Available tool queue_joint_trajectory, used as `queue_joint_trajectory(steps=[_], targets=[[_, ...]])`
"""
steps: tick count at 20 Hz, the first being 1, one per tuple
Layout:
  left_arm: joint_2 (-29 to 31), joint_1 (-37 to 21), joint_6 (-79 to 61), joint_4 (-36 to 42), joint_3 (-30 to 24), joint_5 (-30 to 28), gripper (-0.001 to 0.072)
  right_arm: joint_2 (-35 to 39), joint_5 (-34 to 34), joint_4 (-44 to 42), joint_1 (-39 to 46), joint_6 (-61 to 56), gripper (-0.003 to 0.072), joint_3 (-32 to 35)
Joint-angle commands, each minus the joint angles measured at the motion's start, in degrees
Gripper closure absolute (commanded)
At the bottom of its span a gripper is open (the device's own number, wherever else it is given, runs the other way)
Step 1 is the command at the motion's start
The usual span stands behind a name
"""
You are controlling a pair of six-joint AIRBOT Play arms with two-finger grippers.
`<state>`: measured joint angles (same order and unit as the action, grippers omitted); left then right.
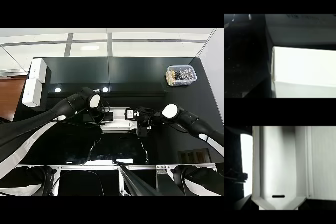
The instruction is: Fold the box and place the chain.
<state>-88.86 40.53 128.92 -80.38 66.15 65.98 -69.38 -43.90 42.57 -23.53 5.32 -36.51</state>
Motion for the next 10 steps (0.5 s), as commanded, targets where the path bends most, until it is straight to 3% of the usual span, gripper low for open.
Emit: queue_joint_trajectory(steps=[1,8,10], targets=[[0.0,0.0,-0.1,-0.1,0.0,-0.1,0.0682,1.6,-0.7,4.8,0.2,-2.8,0.0019,0.0],[0.0,0.0,-0.2,-0.1,0.0,-0.2,0.0681,1.2,3.4,3.9,3.1,-1.3,0.0019,0.0],[0.0,-0.1,-1.5,-0.2,0.0,0.1,0.0681,0.5,3.5,-1.0,2.8,3.8,0.0019,0.0]])
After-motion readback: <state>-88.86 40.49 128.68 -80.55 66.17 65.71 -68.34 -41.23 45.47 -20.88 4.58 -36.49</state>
